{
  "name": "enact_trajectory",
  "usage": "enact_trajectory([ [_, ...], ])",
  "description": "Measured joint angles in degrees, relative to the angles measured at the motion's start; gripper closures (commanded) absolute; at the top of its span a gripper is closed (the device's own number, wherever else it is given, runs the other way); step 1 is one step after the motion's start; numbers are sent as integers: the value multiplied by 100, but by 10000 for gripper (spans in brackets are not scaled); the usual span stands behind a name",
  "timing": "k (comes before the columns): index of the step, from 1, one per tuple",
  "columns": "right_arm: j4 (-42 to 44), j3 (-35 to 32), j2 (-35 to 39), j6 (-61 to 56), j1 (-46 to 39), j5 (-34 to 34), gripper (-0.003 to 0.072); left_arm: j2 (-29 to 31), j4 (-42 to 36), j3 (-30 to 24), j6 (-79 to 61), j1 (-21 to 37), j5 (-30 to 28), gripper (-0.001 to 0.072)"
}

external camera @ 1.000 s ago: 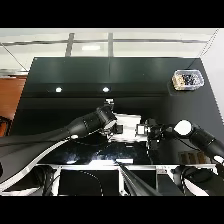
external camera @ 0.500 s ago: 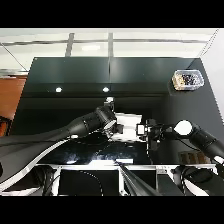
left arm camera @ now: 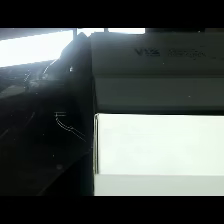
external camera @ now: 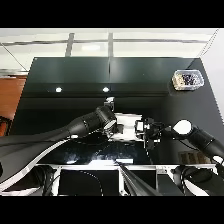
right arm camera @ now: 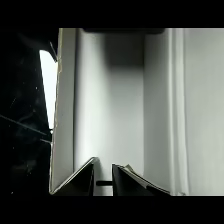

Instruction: Fold the box and place the chain.

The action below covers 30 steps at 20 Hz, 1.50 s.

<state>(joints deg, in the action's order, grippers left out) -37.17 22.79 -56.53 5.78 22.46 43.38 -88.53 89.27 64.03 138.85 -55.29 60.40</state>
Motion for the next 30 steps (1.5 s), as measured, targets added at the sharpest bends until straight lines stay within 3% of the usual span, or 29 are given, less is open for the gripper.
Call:
enact_trajectory([
  [4,400,0,-144,0,0,-63,550,0,0,0,4,0,-2,679],
  [6,492,0,-179,-4,0,-83,328,0,0,0,9,0,-7,679],
  [7,529,0,-186,-20,0,-85,380,0,0,0,9,0,-28,679],
  [8,535,0,-192,-70,0,-94,560,0,-2,0,13,0,-26,679],
  [9,540,0,-199,-142,0,-120,460,0,-7,0,15,0,-22,679],
  [10,549,0,-203,-166,0,-122,429,0,-17,0,15,0,-22,679],
  [11,549,0,-203,-192,0,-125,633,0,-17,0,15,0,-22,679],
  [12,542,0,-208,-225,0,-153,665,0,-20,0,13,2,-22,679],
  [15,527,61,-144,-599,-96,-136,666,0,-22,0,15,0,-26,679],
  [18,240,348,149,-1915,-485,223,666,0,-22,0,20,2,-20,679],
  [21,-85,697,509,-3392,-1370,861,665,-2,-57,0,-2,2,26,679],
  [24,-404,791,629,-4907,-2671,990,665,-2,-37,0,-2,2,26,679],
  [27,-1119,704,435,-6430,-3764,1097,665,0,-33,0,-2,2,26,679],
  [30,-1434,623,50,-7178,-4162,1495,665,0,-22,0,0,2,26,679],
])
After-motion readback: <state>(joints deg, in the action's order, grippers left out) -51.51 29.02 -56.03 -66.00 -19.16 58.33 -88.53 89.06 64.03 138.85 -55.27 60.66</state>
